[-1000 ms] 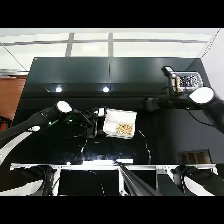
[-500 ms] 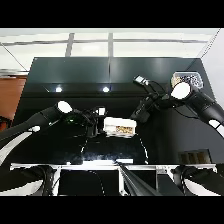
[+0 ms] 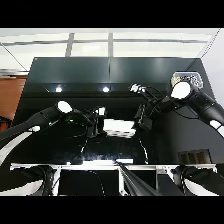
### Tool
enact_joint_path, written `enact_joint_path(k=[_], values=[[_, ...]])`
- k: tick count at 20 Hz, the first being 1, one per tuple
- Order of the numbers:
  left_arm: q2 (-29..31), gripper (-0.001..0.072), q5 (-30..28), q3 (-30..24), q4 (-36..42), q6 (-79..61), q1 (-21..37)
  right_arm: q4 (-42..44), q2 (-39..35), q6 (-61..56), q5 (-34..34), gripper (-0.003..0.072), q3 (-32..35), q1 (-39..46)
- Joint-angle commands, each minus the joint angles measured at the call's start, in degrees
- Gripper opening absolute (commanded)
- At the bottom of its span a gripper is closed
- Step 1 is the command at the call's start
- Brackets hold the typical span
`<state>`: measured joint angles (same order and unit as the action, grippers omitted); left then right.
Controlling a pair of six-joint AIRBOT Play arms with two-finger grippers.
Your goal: Fold the box and place the chain.
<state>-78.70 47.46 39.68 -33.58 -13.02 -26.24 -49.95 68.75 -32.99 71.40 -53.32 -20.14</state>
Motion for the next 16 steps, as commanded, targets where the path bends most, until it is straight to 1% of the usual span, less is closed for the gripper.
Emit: enact_joint_path(k=[1,2,3,6,7,14,15,16], values=[[-0.02,0.0399,1.11,0.04,-0.02,-0.04,0.02,-2.75,-3.32,-1.25,1.68,0.0672,0.11,-0.87],[-0.02,0.0399,1.07,0.04,-0.02,-0.04,0.02,-5.66,-4.42,-2.78,0.66,0.0673,0.72,-1.95],[-0.02,0.0399,1.03,0.04,-0.04,-0.04,0.02,-6.75,-4.83,-3.21,-1.18,0.0672,1.77,-2.78],[-0.02,0.0399,1.03,0.04,-0.04,-0.04,0.02,-6.58,-4.85,-2.49,-8.61,0.0672,4.79,-4.46],[-0.02,0.0399,1.05,0.04,-0.04,-0.04,0.02,-6.58,-4.83,-2.29,-10.1,0.0673,5.27,-4.96],[-0.02,0.0399,1.01,0.04,-0.04,-0.04,0.02,-6.47,-4.44,-2.12,-12.85,0.0673,5.66,-7.5],[-0.02,0.0399,1.01,0.04,-0.04,-0.04,0.02,-6.6,-4.44,-2.14,-12.83,0.0665,5.84,-7.48],[-0.02,0.0399,1.01,0.04,-0.04,-0.04,0.02,-6.67,-4.44,-2.14,-12.79,0.0573,5.99,-7.48]])
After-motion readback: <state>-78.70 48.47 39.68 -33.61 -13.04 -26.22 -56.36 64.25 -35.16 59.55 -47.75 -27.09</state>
